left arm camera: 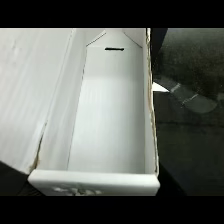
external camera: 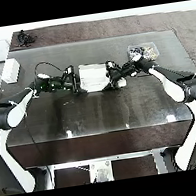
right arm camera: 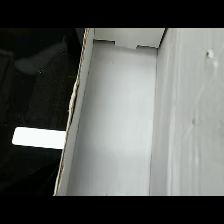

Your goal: Fold the box and place the chain.

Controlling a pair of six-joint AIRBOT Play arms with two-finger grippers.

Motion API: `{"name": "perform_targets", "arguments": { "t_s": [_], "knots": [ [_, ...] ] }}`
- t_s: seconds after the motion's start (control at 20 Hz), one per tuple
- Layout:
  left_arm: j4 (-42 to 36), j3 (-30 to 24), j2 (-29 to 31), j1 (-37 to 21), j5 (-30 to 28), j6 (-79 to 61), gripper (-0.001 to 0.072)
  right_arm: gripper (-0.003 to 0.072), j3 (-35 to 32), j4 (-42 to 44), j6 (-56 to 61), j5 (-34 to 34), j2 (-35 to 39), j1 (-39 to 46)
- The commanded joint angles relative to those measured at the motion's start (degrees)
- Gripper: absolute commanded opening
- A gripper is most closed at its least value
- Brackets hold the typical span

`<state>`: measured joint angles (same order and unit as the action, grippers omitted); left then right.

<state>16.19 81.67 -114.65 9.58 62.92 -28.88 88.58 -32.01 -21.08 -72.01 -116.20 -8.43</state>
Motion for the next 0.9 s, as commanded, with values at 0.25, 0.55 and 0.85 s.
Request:
{"name": "perform_targets", "arguments": {
  "t_s": [0.25, 0.55, 0.85],
  "knots": [
    [0.09, 0.17, -0.02, -0.13, -0.28, 4.02, 0.0719, 0.0584, 0.04, 0.02, 0.0, -0.04, 0.04, -0.07],
    [0.11, 0.2, -0.02, -0.15, -0.26, 4.85, 0.0719, 0.0584, 0.04, 0.02, 0.0, -0.04, 0.04, -0.07],
    [0.68, 0.68, -0.04, -0.13, 1.36, 2.86, 0.0719, 0.0584, 0.04, 0.02, 0.02, -0.04, 0.04, -0.07]
  ]
}}
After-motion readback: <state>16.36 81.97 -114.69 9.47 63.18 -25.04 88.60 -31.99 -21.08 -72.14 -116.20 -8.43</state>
